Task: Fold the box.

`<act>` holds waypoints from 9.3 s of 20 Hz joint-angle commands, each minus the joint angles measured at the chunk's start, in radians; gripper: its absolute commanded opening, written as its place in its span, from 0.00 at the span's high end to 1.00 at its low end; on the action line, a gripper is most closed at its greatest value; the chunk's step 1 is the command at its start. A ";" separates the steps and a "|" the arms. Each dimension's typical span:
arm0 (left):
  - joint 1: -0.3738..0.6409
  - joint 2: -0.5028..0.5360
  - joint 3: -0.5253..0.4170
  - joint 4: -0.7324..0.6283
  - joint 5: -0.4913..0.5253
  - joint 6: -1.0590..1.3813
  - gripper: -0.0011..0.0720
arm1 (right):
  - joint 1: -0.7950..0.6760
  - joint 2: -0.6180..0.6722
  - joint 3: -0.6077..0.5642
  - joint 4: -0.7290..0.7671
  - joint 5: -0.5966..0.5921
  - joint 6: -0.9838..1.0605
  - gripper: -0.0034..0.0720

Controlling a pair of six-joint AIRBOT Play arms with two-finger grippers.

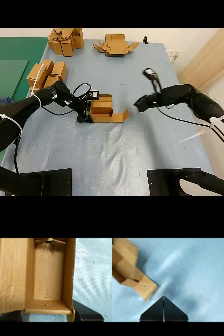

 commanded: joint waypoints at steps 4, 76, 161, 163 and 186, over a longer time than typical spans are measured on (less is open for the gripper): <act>0.001 0.000 0.001 0.001 0.008 0.000 0.96 | -0.044 -0.240 -0.025 0.214 -0.108 0.163 0.95; 0.001 0.000 0.001 -0.003 0.016 -0.007 0.96 | 0.521 -0.596 0.670 -0.576 -0.417 1.293 0.45; 0.001 0.000 0.001 -0.004 0.012 -0.007 0.96 | 0.083 -0.234 0.107 0.348 -0.140 0.374 0.46; 0.001 0.000 0.001 -0.003 0.010 -0.006 0.96 | 0.048 -0.157 0.094 0.276 -0.075 0.431 0.46; 0.001 0.000 0.001 -0.005 0.010 -0.007 0.96 | 0.071 -0.296 0.068 0.554 -0.196 0.207 0.67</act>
